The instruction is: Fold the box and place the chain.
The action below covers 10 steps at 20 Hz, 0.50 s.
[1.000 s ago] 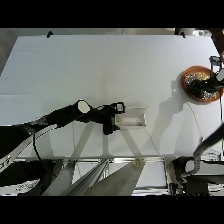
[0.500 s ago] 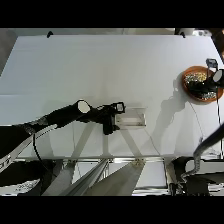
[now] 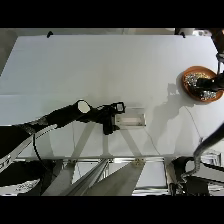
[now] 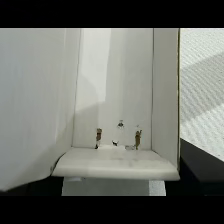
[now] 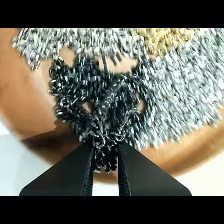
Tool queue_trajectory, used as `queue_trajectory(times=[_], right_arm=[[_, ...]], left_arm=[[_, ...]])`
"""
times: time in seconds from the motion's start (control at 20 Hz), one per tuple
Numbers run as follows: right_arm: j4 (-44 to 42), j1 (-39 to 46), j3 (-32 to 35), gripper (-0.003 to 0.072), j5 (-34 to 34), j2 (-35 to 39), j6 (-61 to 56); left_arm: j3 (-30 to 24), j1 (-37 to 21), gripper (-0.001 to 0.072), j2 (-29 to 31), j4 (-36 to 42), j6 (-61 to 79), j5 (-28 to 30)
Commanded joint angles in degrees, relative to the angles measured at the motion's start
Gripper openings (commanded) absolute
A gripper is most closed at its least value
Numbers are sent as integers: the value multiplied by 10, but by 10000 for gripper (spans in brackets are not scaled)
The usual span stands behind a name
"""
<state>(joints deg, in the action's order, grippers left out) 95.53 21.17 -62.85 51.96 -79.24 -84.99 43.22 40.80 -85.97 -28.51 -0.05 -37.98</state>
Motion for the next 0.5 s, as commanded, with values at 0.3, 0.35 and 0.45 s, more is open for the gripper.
queue_trajectory(times=[0.3,0.35,0.45], right_arm=[[-184,0,0,21,248,96,90],[-226,0,0,21,283,97,106],[-256,-8,10,21,345,97,119]], left_arm=[[0,0,438,0,0,0,0],[0,0,438,0,0,0,0],[0,0,438,0,0,0,0]])
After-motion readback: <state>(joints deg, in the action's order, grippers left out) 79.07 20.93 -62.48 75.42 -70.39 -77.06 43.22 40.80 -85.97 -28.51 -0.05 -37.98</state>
